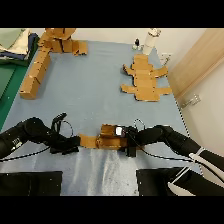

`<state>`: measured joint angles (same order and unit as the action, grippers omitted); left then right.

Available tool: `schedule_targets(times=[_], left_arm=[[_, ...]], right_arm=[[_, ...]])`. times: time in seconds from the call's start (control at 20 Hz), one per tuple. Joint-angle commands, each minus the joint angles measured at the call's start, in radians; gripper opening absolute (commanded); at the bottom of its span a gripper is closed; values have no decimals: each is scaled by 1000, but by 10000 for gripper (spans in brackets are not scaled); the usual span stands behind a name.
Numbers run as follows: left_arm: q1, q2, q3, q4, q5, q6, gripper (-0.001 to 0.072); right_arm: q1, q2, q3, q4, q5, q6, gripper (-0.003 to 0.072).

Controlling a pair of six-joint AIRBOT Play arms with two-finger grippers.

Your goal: Fold the box.

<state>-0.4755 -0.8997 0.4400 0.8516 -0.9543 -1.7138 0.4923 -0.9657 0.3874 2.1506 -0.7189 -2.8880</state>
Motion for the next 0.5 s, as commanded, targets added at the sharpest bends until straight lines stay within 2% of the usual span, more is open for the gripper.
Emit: schedule_targets(times=[0.0,0.2,0.45], left_arm=[[64,83,1,174,-46,-142,11],[194,47,3,163,2,-93,11],[208,-94,10,-62,60,111,11]], right_arm=[[0,1,1,0,0,0,512],[0,1,1,0,0,0,512],[0,1,1,0,0,0,513]])
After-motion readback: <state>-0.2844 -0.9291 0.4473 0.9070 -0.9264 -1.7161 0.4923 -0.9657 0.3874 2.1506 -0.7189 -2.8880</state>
